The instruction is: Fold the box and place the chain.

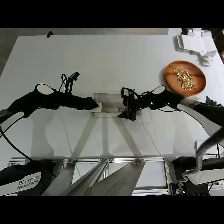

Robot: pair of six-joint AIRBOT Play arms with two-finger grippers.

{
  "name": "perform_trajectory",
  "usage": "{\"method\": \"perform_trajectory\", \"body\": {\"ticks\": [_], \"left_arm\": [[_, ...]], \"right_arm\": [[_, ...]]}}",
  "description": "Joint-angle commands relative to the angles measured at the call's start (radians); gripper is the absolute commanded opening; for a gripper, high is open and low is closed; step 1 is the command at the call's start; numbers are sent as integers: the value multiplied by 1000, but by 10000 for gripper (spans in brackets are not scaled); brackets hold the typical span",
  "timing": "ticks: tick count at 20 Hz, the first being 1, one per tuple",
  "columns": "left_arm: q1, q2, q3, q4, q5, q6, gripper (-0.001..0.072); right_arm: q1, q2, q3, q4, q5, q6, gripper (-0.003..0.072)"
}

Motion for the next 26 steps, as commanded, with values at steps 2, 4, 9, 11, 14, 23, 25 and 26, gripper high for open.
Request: {"method": "perform_trajectory", "body": {"ticks": [2, 4, 9, 11, 14, 23, 25, 26], "left_arm": [[-38, -2, 0, 40, 73, -1, 494], [-58, -2, 0, 106, 119, -7, 495], [-126, -2, 0, 164, 219, -9, 496], [-156, 0, 4, 205, 219, -20, 496], [-193, 0, 41, 321, 208, -154, 495], [-308, -39, 221, 803, 29, -867, 488], [-334, -75, 245, 847, -28, -940, 447], [-347, -84, 252, 879, -49, -983, 447]], "right_arm": [[0, 0, 1, 0, 0, 0, 541], [0, 0, 1, 0, 0, 0, 541], [0, 0, 1, 0, 0, 0, 541], [0, 0, 1, 1, 0, 0, 541], [0, 0, 1, 0, 0, 0, 541], [0, 0, 1, 0, 0, 0, 541], [0, 0, 1, 0, 0, 0, 541], [0, 0, 1, 0, 0, 0, 541]]}}
